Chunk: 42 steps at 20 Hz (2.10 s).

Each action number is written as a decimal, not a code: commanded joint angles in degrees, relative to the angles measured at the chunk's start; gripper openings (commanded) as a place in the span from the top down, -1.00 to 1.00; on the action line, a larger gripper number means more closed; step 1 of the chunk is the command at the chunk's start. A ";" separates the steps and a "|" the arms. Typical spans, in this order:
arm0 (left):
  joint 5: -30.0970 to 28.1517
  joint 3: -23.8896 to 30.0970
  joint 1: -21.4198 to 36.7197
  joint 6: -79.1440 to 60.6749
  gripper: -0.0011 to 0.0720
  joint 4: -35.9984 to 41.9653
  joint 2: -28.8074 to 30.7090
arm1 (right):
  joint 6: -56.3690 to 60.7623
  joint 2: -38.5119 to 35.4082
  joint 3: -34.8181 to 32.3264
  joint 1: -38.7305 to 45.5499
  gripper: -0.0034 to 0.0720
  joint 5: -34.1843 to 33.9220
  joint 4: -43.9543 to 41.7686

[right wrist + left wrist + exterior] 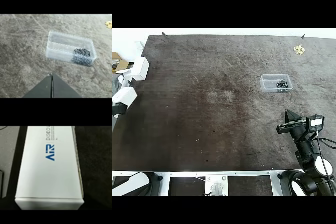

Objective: Fold the box and place the chain.

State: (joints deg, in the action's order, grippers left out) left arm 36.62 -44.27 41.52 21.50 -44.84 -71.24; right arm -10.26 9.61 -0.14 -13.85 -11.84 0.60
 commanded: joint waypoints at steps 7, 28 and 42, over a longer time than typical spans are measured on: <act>-2.93 -4.07 -1.29 -4.02 0.95 1.11 -7.39 | 0.02 -0.04 -0.02 -0.02 0.90 0.02 0.00; 5.25 -16.11 -1.29 -1.55 -0.69 0.15 -6.25 | 0.02 -0.04 -0.02 -0.02 0.90 1.95 0.00; 11.13 -34.69 -13.53 1.25 0.95 23.47 8.44 | -0.02 -0.04 -0.02 -0.02 0.90 1.92 0.22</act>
State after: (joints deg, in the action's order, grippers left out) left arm 52.66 -77.78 32.80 20.64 -23.66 -66.04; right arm -10.26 9.61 -0.14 -13.85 -9.93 0.82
